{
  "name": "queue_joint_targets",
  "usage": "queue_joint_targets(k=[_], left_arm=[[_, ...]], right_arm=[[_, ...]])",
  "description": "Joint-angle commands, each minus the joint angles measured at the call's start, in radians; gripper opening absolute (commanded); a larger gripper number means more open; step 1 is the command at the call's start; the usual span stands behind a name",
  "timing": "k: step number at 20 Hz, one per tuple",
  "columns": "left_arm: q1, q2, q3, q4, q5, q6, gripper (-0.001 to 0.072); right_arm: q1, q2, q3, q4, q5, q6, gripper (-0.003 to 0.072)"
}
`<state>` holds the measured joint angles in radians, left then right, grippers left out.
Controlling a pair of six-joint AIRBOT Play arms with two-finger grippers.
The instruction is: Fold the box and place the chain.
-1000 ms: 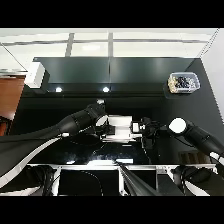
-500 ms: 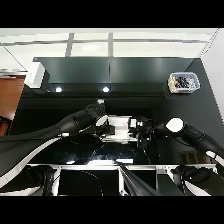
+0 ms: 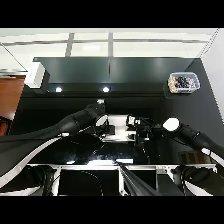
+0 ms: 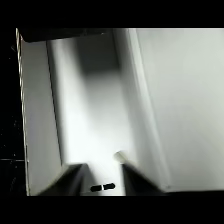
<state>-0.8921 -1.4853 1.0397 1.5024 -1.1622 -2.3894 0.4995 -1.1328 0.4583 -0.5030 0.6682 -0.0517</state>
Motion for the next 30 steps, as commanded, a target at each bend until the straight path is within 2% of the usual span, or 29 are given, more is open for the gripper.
queue_joint_targets(k=[1,2,3,4,5,7,9,11,13,14,16,19,25,27,30], left_arm=[[0.0,0.0,0.0,-0.001,0.002,0.0,0.0026],[0.0,0.0,0.0,-0.001,0.002,0.0,0.0026],[0.0,0.0,0.0,-0.001,0.002,0.0,0.0026],[0.0,0.0,0.0,-0.001,0.002,0.0,0.0026],[0.0,0.0,0.0,0.0,0.002,0.0,0.0026],[0.0,0.0,0.0,0.0,0.002,0.0,0.0026],[0.0,0.0,0.0,0.0,0.0,0.0,0.0025],[0.0,0.0,0.0,0.0,0.001,0.0,0.0026],[0.0,0.0,0.0,0.0,0.001,0.0,0.0026],[0.0,0.0,0.0,0.0,0.002,0.0,0.0026],[0.0,0.0,0.0,0.0,0.001,0.0,0.0026],[0.0,0.0,0.0,0.0,0.001,0.0,0.0026],[0.0,0.0,0.0,0.0,0.002,0.0,0.0025],[0.0,0.0,0.0,0.0,0.002,0.0,0.0026],[0.0,0.0,0.0,0.0,0.001,0.0,0.0026]], right_arm=[[0.001,-0.003,0.0,0.004,-0.01,0.019,0.0252],[0.001,-0.003,0.0,0.005,-0.011,0.019,0.0176],[0.001,-0.003,0.0,0.009,-0.013,0.019,0.0347],[0.001,-0.003,0.0,0.009,-0.01,0.019,0.0234],[0.001,-0.003,0.0,0.008,-0.004,0.024,0.0041],[-0.008,0.008,0.004,-0.038,-0.01,0.139,0.0011],[-0.061,0.053,0.032,-0.183,0.041,0.449,0.0011],[-0.171,0.129,0.081,-0.368,0.16,0.844,0.0011],[-0.348,0.217,0.089,-0.401,0.224,1.147,0.0011],[-0.439,0.242,0.084,-0.391,0.254,1.223,0.001],[-0.593,0.238,0.062,-0.419,0.335,1.434,0.001],[-0.637,0.172,0.003,-0.405,0.419,1.458,0.0011],[-0.449,-0.056,-0.028,-0.184,0.357,1.369,0.0011],[-0.409,-0.087,-0.028,-0.119,0.333,1.333,0.0011],[-0.396,-0.09,-0.012,-0.097,0.36,1.308,0.0013]])
